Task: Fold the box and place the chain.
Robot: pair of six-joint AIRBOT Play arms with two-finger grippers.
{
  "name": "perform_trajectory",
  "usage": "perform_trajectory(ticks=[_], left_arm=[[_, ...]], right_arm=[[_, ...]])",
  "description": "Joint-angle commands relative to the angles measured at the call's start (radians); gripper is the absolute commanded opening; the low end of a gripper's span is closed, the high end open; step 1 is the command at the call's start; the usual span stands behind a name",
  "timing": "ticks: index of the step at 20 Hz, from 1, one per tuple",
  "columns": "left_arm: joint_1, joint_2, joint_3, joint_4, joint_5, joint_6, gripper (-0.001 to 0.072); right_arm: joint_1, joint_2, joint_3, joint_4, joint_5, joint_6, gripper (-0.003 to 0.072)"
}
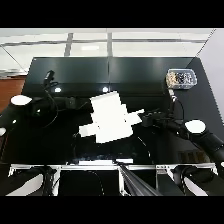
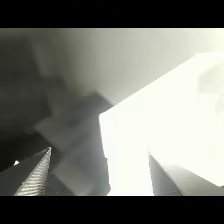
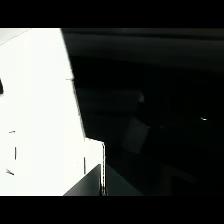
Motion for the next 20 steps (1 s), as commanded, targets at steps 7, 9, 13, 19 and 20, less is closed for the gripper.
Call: perform_trajectory(ticks=[7, 9, 13, 19, 20], left_arm=[[-0.06, -0.431, 0.262, 0.057, -0.444, -0.106, 0.0697], [-0.102, -0.495, 0.325, 0.058, -0.504, -0.062, 0.0697], [-0.165, -0.583, 0.472, 0.168, -0.604, -0.006, 0.0573], [-0.169, -0.671, 0.575, 0.174, -0.722, 0.0, 0.0133], [-0.169, -0.676, 0.574, 0.179, -0.748, 0.014, 0.0086]], right_arm=[[0.071, 0.003, -0.011, 0.011, -0.08, 0.01, 0.0018], [0.071, 0.003, -0.011, 0.011, -0.079, 0.01, 0.0018], [0.071, 0.003, -0.011, 0.01, -0.08, 0.009, 0.0018], [0.071, 0.003, -0.011, 0.006, -0.079, 0.009, 0.0018], [0.071, 0.003, -0.011, 0.006, -0.082, 0.009, 0.0018]])
